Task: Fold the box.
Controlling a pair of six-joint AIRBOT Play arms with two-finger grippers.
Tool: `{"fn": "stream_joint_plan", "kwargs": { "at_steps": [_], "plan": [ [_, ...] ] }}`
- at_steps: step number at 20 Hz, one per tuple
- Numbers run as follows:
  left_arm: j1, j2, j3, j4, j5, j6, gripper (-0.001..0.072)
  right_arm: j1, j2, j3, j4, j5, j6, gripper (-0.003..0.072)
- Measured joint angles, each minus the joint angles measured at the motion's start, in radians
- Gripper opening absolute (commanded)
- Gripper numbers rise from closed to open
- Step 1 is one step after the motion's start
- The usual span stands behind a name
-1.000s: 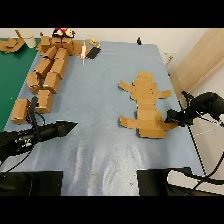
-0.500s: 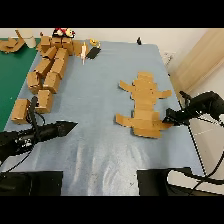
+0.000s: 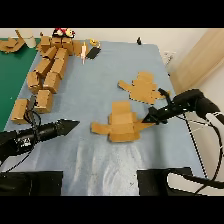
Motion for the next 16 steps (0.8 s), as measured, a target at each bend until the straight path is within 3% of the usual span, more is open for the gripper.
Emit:
{"fn": "stream_joint_plan", "kwargs": {
  "at_steps": [5, 7, 11, 16],
  "plan": [
    [0.0, -0.018, 0.0, 0.005, -0.049, -0.085, 0.0016, 0.238, 0.047, -0.151, 0.087, 0.172, -0.054, 0.0001],
    [0.0, -0.056, 0.0, 0.017, -0.052, -0.097, 0.043, 0.31, 0.082, -0.217, 0.112, 0.254, -0.087, 0.0001],
    [0.0, -0.192, 0.019, 0.035, -0.051, -0.103, 0.0398, 0.406, 0.169, -0.309, 0.14, 0.375, -0.161, 0.0001],
    [0.0, -0.379, 0.091, 0.063, -0.051, -0.069, 0.04, 0.452, 0.276, -0.359, 0.147, 0.423, -0.229, 0.0002]
  ]
}}
